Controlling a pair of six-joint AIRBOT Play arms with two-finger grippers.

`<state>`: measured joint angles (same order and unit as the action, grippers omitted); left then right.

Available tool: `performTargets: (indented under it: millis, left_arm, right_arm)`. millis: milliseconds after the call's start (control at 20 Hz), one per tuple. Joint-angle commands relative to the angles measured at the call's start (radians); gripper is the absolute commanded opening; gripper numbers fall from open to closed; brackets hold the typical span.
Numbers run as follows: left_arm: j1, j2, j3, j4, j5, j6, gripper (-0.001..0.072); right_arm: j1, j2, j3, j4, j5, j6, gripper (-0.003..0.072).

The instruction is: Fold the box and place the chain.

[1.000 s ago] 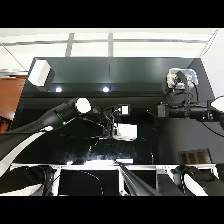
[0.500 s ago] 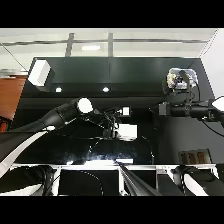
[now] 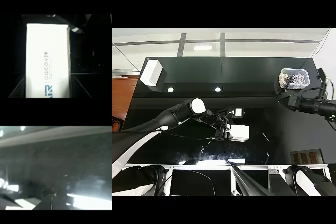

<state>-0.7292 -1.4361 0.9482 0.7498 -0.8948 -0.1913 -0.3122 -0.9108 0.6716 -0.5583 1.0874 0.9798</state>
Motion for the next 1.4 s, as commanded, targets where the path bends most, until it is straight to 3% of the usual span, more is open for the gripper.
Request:
performTargets:
  millis: [0,300,350,400,450,500,550,700,800,900,1000,1100,1200,1350]
  left_arm:
    - [-0.011,-0.026,0.0,0.002,0.015,0.0,0.0709]
    - [-0.07,-0.095,0.001,0.002,0.09,-0.016,0.0706]
    - [-0.08,-0.098,0.001,0.01,0.09,-0.024,0.0674]
    - [-0.086,-0.098,0.001,0.033,0.09,-0.032,0.0515]
    - [-0.082,-0.093,0.007,0.063,0.087,-0.09,0.0286]
    - [-0.063,-0.082,0.021,0.109,0.05,-0.185,0.0231]
    - [-0.032,-0.059,0.03,0.164,0.001,-0.253,0.0231]
    - [0.165,0.055,0.024,0.407,-0.147,-0.467,0.0231]
    - [0.391,0.112,0.021,0.506,-0.223,-0.59,0.0231]
    - [0.659,0.14,0.021,0.478,-0.242,-0.667,0.0231]
    - [0.9,0.142,0.021,0.411,-0.24,-0.707,0.0231]
    - [1.078,0.142,0.022,0.369,-0.212,-0.707,0.0242]
    - [1.188,0.141,0.022,0.361,-0.159,-0.706,0.0251]
    - [1.256,0.133,0.022,0.377,0.004,-0.698,0.0307]
  right_arm:
    - [-0.066,0.001,0.001,0.0,0.011,0.0,0.0018]
    - [-0.066,0.001,0.001,0.0,0.013,0.0,0.0018]
    - [-0.066,0.001,0.001,0.0,0.01,0.0,0.0018]
    - [-0.066,0.001,0.001,0.001,0.008,0.0,0.0018]
    - [-0.066,0.001,0.001,0.001,0.008,0.0,0.0018]
    - [-0.066,0.001,0.001,0.004,0.012,0.0,0.0018]
    - [-0.066,0.001,0.001,0.005,0.02,0.001,0.0019]
    - [-0.066,0.001,0.001,0.005,0.028,0.0,0.0018]
    - [-0.066,0.001,0.001,0.007,0.027,0.0,0.0018]
    - [-0.066,0.001,0.001,0.007,0.026,0.0,0.0018]
    - [-0.066,0.001,0.001,0.006,0.026,0.0,0.0018]
    - [-0.066,0.001,0.001,0.006,0.026,0.0,0.0018]
    - [-0.066,0.001,0.001,0.007,0.026,0.0,0.0018]
    - [-0.066,0.001,0.001,0.006,0.026,0.0,0.0019]
